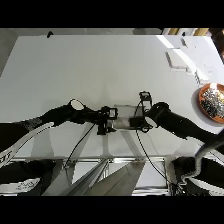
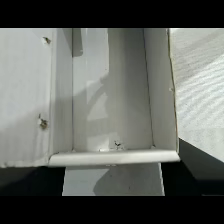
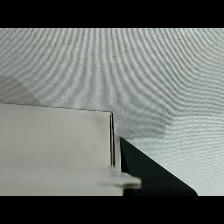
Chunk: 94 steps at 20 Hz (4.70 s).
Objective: Fold the box and place the chain.
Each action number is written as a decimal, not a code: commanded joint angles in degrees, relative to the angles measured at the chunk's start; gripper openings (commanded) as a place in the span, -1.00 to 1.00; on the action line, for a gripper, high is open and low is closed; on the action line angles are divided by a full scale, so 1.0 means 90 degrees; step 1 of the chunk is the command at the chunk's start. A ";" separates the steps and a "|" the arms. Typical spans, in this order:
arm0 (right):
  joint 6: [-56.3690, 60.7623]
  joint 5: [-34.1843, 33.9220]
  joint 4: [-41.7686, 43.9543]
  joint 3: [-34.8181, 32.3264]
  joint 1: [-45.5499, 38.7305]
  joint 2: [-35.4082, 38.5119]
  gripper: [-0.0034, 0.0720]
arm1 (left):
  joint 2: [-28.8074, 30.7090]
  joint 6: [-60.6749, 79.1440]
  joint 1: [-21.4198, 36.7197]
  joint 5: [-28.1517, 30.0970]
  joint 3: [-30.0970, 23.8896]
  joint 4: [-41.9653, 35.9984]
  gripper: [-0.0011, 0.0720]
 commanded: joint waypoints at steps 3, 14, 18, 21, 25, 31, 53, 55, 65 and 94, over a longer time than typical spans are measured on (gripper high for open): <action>-0.0097 0.0066 -0.0075 0.0002 0.0002 0.0022 -0.86 | -0.0005 -0.0005 0.0002 0.0002 0.0005 -0.0005 -0.22; -0.2402 0.0534 -0.0418 0.0000 -0.0160 0.2305 0.33 | -0.0005 -0.0005 0.0002 0.0002 0.0005 -0.0005 -0.22; -0.3162 0.0967 -0.0578 0.0068 -0.1812 0.3354 0.33 | -0.0005 -0.0005 0.0002 0.0002 0.0005 -0.0005 -0.22; -0.4109 0.0709 -0.1333 0.0085 -0.3631 0.3694 0.29 | -0.0005 -0.0005 0.0002 0.0002 0.0005 -0.0005 -0.22; -0.4646 -0.0617 -0.1447 0.0075 -0.6113 0.3213 0.29 | -0.0005 -0.0005 0.0002 0.0002 0.0005 -0.0005 -0.22; -0.4648 -0.1161 -0.1411 0.0073 -0.7788 0.1817 0.09 | -0.0005 -0.0005 0.0002 0.0002 0.0005 -0.0005 -0.22; -0.5316 -0.1698 -0.0636 0.0070 -0.8415 0.0063 -0.20 | -0.0005 -0.0005 0.0002 0.0002 0.0005 -0.0002 -0.22; -0.5316 -0.1693 -0.0639 0.0070 -0.8415 0.0032 -0.26 | -0.0005 -0.0005 0.0002 0.0002 0.0005 -0.0005 -0.22; -0.5321 -0.1311 -0.0512 0.0073 -0.8213 0.0767 -0.84 | -0.0005 -0.0005 0.0002 0.0002 0.0005 -0.0005 -0.22; -0.8483 0.0083 0.4461 0.0070 -0.1617 0.4289 -0.85 | -0.0005 -0.0005 0.0002 0.0002 0.0005 -0.0005 -0.22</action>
